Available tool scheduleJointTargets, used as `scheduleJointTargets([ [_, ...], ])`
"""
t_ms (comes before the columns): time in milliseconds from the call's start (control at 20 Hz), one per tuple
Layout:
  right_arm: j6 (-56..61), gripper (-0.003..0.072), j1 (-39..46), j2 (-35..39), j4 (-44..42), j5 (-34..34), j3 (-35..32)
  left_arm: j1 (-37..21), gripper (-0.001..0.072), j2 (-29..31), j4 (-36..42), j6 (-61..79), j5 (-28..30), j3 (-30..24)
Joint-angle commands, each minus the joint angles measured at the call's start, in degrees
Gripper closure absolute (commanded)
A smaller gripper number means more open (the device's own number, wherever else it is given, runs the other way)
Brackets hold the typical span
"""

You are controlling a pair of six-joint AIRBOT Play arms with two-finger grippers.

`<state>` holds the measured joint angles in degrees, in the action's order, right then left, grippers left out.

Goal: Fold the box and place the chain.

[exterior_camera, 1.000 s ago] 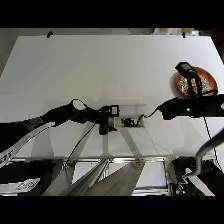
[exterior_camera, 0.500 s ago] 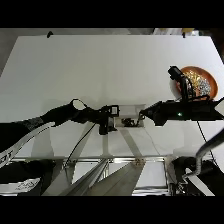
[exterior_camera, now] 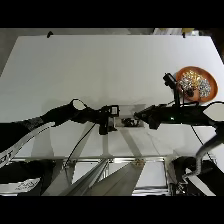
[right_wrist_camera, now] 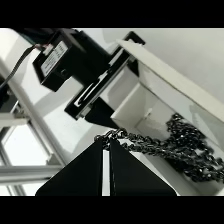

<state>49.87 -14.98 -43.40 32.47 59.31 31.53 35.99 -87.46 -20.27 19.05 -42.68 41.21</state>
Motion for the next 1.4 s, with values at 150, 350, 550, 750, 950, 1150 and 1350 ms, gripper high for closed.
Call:
scheduleJointTargets([
  [150,-3.65,0.0668,-8.63,-0.55,-1.09,-8.9,-0.48,-0.04,0.0457,0.04,-0.02,0.0,0.02,0.02],
  [350,-3.63,0.0668,-9.01,-0.55,-1.14,-9.92,-0.48,-0.04,0.0457,0.04,-0.02,0.0,0.02,0.02],
  [550,-3.65,0.0668,-9.01,-0.55,-3.37,-10.43,-0.48,-0.04,0.0457,0.04,-0.02,0.0,0.0,0.02],
  [750,-3.69,0.0668,-10.95,-0.55,-4.04,-9.92,-0.46,-0.04,0.0457,0.04,-0.02,0.0,0.02,0.02],
  [950,-3.61,0.0668,-12.81,-0.55,-3.26,-13.09,-0.46,-0.04,0.0457,0.04,-0.02,0.0,0.02,0.02],
  [1150,-2.34,0.0668,-12.81,-0.55,-5.33,-12.55,-0.46,-0.04,0.0457,0.04,-0.02,0.0,0.02,0.02],
  [1350,1.31,0.0668,-12.79,-0.61,2.45,-14.36,-0.46,-0.04,0.0457,0.04,-0.02,0.0,0.02,0.02],
])
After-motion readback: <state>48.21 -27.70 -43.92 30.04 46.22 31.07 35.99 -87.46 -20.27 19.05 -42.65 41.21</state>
